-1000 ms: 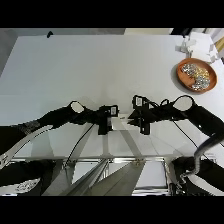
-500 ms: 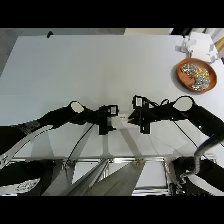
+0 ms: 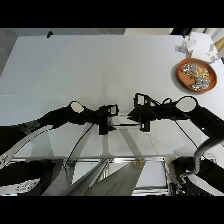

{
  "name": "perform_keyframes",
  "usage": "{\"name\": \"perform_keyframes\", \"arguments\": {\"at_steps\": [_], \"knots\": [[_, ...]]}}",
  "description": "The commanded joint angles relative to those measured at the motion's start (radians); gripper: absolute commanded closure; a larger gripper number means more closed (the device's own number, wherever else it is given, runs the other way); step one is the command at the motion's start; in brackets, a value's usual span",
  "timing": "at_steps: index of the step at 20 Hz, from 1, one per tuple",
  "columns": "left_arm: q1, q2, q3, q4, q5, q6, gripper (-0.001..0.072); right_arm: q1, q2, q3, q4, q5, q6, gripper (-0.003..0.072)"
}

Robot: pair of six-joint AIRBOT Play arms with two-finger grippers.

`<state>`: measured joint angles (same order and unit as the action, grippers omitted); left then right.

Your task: Fold the box and place the chain.

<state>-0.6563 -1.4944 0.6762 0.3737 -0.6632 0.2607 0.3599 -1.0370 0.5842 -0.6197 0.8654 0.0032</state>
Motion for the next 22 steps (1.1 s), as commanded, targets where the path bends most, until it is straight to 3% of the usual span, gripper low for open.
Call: {"name": "perform_keyframes", "arguments": {"at_steps": [1,14,22], "knots": [[0.000,0.001,0.000,0.001,0.000,0.002,0.0413,0.000,0.001,0.000,-0.002,-0.014,0.000,0.0593],[0.000,0.001,0.000,0.001,0.000,0.002,0.0413,0.003,-0.013,0.000,0.022,0.035,0.008,0.0584],[0.000,0.001,0.000,0.001,0.000,0.002,0.0413,0.008,-0.013,0.000,-0.026,0.001,0.008,0.0563]]}}
